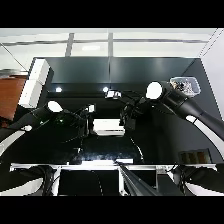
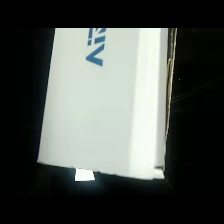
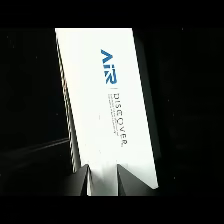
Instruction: Fold the box and place the chain.
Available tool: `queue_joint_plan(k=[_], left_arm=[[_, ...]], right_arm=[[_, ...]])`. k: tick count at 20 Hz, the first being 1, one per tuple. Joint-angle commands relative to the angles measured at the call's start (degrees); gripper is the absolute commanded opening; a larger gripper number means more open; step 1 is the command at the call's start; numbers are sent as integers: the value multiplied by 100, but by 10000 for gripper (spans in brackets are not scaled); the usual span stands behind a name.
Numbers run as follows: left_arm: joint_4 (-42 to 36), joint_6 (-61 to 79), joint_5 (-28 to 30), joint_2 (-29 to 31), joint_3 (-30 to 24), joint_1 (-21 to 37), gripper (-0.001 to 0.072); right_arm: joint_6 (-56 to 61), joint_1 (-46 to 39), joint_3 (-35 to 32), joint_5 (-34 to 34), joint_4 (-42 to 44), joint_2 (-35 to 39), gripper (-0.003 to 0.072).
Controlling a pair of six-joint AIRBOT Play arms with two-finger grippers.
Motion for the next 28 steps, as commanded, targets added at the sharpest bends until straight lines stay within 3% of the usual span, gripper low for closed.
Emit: queue_joint_plan(k=[1,28], left_arm=[[2,4,0,4,2,-4,482],[4,4,-61,4,2,-4,482]], right_arm=[[63,7,-4,-2,-63,-2,203],[518,87,-4,-234,-289,-2,202]])
